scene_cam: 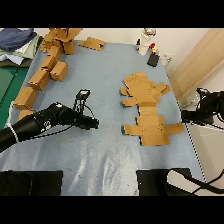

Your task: Fold the box.

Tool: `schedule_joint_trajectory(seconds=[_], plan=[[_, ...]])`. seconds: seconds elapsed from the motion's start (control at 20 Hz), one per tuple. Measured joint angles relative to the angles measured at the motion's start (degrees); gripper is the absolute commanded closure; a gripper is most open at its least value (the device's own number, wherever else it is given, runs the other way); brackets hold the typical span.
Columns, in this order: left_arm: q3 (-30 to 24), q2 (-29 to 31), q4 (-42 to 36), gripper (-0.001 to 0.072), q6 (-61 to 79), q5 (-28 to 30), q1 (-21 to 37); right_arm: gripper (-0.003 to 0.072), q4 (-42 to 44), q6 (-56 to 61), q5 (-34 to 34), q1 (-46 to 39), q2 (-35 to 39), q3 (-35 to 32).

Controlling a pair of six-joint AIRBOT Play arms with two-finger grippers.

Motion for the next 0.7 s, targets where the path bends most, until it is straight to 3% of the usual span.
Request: schedule_joint_trajectory(seconds=[0.25,0.35,0.5,0.7], plan=[[0.0,0.0,0.0,0.0697,0.0,0.5,0.0,0.0256,11.7,-13.4,-3.0,-2.1,-4.8,0.0],[0.0,0.0,0.0,0.0697,0.0,0.6,0.0,0.0357,15.9,-16.8,-4.2,-2.1,-6.0,0.0],[0.0,0.0,0.0,0.0697,0.0,0.7,0.0,0.0661,18.8,-19.1,-5.6,-1.7,-6.8,0.0],[0.0,0.0,-0.5,0.0697,0.0,0.7,0.0,0.0683,23.4,-20.2,-8.7,-1.6,-7.1,0.0]])
